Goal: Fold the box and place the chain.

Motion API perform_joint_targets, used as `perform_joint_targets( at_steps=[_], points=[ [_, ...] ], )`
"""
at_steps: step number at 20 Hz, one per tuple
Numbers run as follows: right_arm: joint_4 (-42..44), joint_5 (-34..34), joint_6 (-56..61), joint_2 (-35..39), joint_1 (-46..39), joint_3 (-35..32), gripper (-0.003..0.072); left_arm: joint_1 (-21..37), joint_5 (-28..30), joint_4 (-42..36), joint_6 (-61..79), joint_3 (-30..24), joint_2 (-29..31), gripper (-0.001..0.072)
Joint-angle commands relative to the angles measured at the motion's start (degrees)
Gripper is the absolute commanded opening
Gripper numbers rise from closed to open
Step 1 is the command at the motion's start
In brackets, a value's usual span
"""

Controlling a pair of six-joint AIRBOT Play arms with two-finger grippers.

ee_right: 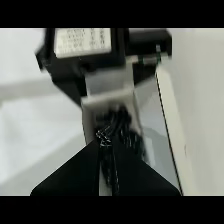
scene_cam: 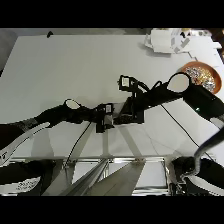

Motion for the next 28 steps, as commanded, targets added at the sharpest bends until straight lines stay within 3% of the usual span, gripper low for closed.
perform_joint_targets(
  at_steps=[1,5,6,7,8,10,13,15,16,18,21,25,28],
  points=[
    [-13.7,2.7,6.4,-0.1,0.0,0.0,0.0018,0.0,-0.1,0.0,0.0,0.0,0.0,0.0136],
    [-14.1,1.8,6.6,-0.3,0.0,0.0,0.0021,0.0,-0.1,0.0,0.0,0.0,0.0,0.0136],
    [-14.1,1.5,6.6,-0.6,0.0,0.0,0.006,0.0,-0.1,0.0,0.0,0.0,0.0,0.0136],
    [-14.2,1.5,6.6,-1.0,0.0,0.0,0.0189,0.0,-0.1,0.0,0.0,0.0,0.0,0.0136],
    [-14.3,1.5,6.6,-1.2,0.0,0.0,0.0229,0.0,-0.1,0.0,0.0,0.0,0.0,0.0136],
    [-13.4,3.6,6.6,-1.2,-1.4,1.6,0.0229,0.0,-0.2,0.0,0.0,0.0,0.0,0.0136],
    [-10.9,10.7,5.0,-1.4,-5.4,9.9,0.0209,0.0,-0.1,0.0,0.0,0.0,0.0,0.0136],
    [-5.7,9.3,0.4,-1.6,-7.9,13.8,0.0048,0.0,-0.1,0.0,0.0,0.0,0.0,0.0136],
    [-1.4,6.4,-2.3,-2.1,-8.8,14.1,0.0038,0.0,-0.1,0.0,0.0,0.0,0.0,0.0136],
    [4.3,1.2,-4.9,-5.0,-8.5,14.1,0.0038,0.0,-0.1,0.0,0.0,0.0,0.0,0.0136],
    [4.0,-0.8,-6.1,-11.7,-4.7,14.2,0.004,0.0,-0.1,0.0,0.0,0.0,0.0,0.0136],
    [2.0,3.5,-6.5,-16.4,-1.8,14.2,0.0121,0.0,-0.1,0.0,0.0,0.0,0.0,0.0136],
    [0.0,8.1,-7.0,-16.2,-1.9,14.2,0.0121,0.0,-0.1,0.0,0.0,0.0,0.0,0.0136]
  ],
)
